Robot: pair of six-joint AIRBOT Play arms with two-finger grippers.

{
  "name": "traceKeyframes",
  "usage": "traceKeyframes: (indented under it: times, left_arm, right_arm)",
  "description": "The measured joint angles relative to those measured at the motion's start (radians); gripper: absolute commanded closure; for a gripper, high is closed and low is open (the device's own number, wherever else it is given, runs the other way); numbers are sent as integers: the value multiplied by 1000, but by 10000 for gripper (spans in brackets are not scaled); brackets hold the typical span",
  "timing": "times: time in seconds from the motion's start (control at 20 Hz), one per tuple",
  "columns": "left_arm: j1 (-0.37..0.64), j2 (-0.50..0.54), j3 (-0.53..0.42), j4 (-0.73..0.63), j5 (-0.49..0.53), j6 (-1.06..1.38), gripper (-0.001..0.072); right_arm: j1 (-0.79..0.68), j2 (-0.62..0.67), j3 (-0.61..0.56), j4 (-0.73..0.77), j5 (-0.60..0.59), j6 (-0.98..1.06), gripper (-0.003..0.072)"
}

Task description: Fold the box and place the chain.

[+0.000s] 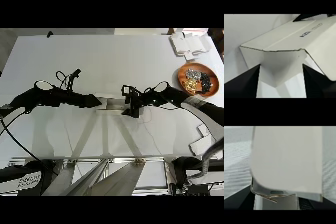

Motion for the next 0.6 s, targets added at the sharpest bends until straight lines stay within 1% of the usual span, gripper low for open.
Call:
traceKeyframes:
  times: [0.45,0.5,0.6]
  left_arm:
    - [-41,0,0,97,104,0,130]
    - [-42,0,0,102,112,0,145]
    - [-43,0,0,109,127,0,149]
  right_arm:
    - [0,0,0,0,0,0,282]
    - [0,0,0,0,0,0,282]
    - [0,0,0,0,0,0,282]
